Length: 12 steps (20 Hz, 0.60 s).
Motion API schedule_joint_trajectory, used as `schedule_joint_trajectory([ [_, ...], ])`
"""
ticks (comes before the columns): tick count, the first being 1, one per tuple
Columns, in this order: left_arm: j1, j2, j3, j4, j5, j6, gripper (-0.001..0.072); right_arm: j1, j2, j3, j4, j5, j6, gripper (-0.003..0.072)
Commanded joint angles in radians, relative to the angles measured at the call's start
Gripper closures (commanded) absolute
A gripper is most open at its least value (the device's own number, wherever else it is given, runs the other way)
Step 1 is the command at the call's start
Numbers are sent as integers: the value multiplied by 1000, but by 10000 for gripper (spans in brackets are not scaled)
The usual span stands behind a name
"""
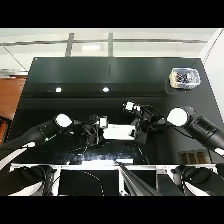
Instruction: Fold the box and place the chain.
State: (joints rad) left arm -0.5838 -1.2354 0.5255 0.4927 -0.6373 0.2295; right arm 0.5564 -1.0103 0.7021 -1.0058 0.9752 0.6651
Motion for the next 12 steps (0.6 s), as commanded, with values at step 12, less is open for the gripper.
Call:
schedule_joint_trajectory([
  [12, 0, -1, 0, 0, 0, 3, 352, 33, 0, 1, 10, -16, 43, 559],
])
